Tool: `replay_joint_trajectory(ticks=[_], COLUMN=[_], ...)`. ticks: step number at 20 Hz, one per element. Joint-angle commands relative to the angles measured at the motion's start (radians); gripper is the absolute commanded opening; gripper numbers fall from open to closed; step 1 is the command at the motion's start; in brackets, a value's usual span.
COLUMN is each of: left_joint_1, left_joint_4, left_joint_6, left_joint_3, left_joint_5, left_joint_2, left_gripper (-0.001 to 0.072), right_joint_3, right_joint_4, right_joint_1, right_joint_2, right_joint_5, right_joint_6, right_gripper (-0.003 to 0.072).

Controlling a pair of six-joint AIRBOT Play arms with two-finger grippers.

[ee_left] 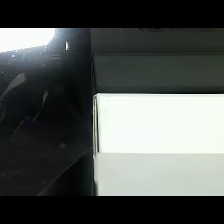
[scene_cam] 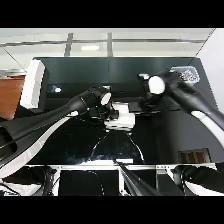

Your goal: Fold the box and place the chain.

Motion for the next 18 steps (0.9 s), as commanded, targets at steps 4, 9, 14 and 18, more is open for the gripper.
replay_joint_trajectory(ticks=[4, 9, 14, 18], left_joint_1=[0.001, 0.001, 0.001, 0.001], left_joint_4=[0.006, 0.006, 0.006, 0.006], left_joint_6=[0.000, 0.000, 0.000, 0.000], left_joint_3=[0.000, 0.000, 0.000, 0.000], left_joint_5=[0.002, 0.001, -0.003, 0.000], left_joint_2=[0.000, 0.000, 0.000, 0.000], left_gripper=[0.0026, 0.0026, 0.0027, 0.0026], right_joint_3=[0.002, -0.048, -0.026, 0.194], right_joint_4=[-0.478, -0.548, -0.259, -0.156], right_joint_1=[-0.124, -0.433, -0.651, -0.701], right_joint_2=[0.251, 0.220, 0.010, -0.257], right_joint_5=[0.024, -0.299, -0.620, -0.592], right_joint_6=[-0.099, -0.106, -0.126, -0.122], right_gripper=[0.0374, 0.0681, 0.0705, 0.0704])
